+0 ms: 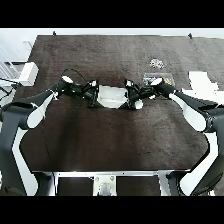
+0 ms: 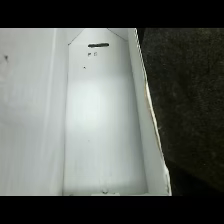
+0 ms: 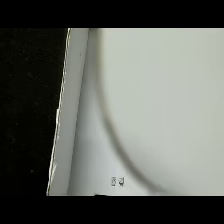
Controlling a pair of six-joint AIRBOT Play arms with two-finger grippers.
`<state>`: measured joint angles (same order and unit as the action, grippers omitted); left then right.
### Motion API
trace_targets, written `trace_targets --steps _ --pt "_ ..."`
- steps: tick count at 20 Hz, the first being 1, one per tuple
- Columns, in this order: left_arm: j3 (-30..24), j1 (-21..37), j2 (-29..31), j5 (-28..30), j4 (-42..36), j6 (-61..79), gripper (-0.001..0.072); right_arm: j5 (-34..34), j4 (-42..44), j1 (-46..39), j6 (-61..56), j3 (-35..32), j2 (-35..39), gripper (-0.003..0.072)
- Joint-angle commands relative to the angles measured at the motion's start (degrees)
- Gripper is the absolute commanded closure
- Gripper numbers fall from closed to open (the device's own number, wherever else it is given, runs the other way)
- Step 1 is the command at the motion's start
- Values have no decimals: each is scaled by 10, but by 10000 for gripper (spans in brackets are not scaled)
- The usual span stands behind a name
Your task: Fold the box and place the chain.
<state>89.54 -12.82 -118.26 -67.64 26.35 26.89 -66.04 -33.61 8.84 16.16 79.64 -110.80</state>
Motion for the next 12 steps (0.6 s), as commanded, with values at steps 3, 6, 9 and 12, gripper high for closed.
trace_targets --steps 3,6,9,12 --pt "-2 -1 -1 -14 8 2 411 1 0 0 0 0 0 102" --pt "-2 -1 -1 -15 8 2 411 1 0 0 0 0 0 103" --pt "-2 0 -1 -7 8 2 411 1 0 0 0 0 0 103" --pt "-2 0 -1 11 8 -3 411 1 0 0 0 0 0 102"
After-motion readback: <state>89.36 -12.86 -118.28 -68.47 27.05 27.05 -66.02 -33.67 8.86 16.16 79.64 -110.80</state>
